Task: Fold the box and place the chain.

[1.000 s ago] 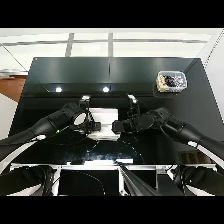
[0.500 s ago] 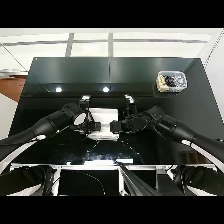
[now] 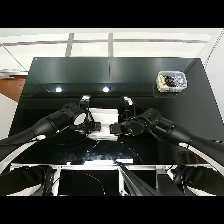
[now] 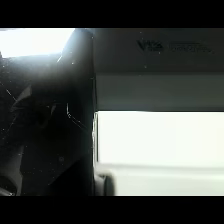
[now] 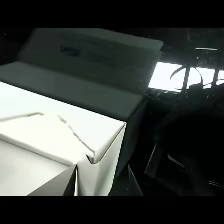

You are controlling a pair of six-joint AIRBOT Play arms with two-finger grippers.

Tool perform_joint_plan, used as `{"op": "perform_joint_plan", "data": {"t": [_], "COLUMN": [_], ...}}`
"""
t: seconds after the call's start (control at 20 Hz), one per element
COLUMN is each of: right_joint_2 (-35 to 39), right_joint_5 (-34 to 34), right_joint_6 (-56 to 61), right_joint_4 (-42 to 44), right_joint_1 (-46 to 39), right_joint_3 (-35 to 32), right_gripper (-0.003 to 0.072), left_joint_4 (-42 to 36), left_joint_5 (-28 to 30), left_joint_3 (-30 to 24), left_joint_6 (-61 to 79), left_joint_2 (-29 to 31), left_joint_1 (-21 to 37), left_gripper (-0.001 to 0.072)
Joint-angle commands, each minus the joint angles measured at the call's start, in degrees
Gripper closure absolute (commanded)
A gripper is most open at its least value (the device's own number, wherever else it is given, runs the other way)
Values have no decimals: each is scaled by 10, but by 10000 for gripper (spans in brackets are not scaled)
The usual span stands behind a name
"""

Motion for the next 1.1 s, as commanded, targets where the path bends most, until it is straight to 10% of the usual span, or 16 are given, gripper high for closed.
{"op": "perform_joint_plan", "data": {"t": [0.0,1.05], "right_joint_2": [-15,-105], "right_joint_5": [-16,-158], "right_joint_6": [25,152], "right_joint_4": [-34,-128], "right_joint_1": [19,52], "right_joint_3": [19,133], "right_gripper": [328,506], "left_joint_4": [0,0], "left_joint_5": [0,-3], "left_joint_3": [0,0], "left_joint_6": [8,8], "left_joint_2": [0,0], "left_joint_1": [0,0], "left_gripper": [680,680]}}
